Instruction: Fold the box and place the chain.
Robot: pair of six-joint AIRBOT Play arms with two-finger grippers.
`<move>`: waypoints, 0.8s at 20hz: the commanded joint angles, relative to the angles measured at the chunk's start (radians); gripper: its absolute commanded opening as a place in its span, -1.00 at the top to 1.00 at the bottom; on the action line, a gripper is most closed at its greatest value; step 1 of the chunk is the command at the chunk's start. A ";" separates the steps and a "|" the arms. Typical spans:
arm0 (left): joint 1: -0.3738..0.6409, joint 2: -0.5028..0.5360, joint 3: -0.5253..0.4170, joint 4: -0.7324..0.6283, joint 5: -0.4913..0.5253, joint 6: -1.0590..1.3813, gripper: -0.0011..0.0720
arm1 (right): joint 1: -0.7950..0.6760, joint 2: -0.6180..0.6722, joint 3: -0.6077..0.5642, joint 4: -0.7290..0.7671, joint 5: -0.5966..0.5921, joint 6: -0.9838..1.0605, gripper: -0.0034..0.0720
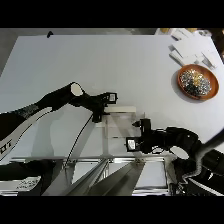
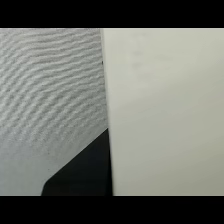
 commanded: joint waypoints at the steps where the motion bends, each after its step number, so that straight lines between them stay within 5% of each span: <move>1: 0.000 0.001 0.001 -0.002 -0.002 0.000 0.94 | 0.008 -0.042 -0.030 -0.005 -0.106 -0.001 -0.91; 16: 0.000 0.001 0.001 -0.002 -0.004 0.000 0.94 | -0.041 -0.070 -0.003 0.024 -0.105 -0.034 -0.85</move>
